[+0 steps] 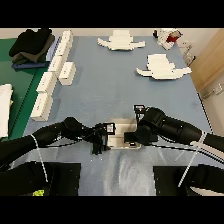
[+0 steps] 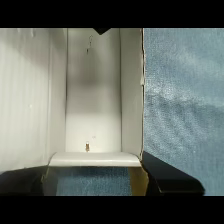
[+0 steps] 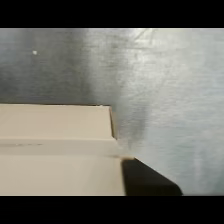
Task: Fold the box.
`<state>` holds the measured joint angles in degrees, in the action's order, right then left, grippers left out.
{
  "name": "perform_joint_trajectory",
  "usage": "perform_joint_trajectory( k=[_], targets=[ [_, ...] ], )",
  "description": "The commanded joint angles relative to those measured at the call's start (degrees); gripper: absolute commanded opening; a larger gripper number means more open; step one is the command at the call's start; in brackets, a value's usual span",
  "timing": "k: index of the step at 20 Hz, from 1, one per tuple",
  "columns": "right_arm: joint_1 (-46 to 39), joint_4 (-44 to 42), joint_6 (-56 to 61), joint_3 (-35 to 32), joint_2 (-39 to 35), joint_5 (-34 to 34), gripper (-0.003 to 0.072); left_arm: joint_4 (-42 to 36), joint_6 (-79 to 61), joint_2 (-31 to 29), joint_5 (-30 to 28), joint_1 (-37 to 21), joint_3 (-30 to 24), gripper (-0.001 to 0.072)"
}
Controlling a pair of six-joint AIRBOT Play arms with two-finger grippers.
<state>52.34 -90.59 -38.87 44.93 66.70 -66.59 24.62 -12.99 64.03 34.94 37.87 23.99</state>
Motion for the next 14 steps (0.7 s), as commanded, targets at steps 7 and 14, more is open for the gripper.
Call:
perform_joint_trajectory(
  k=[7, 14],
  targets=[
    [0.02, 0.76, -2.03, 1.81, -1.68, -4.00, 0.0457, 0.04, -0.04, 0.00, 0.02, -0.02, 0.04, 0.0414],
    [-2.08, 7.74, -2.89, 6.62, -10.38, -12.52, 0.0290, 0.02, -0.04, 0.00, 0.02, -0.02, 0.04, 0.0414]
  ],
)
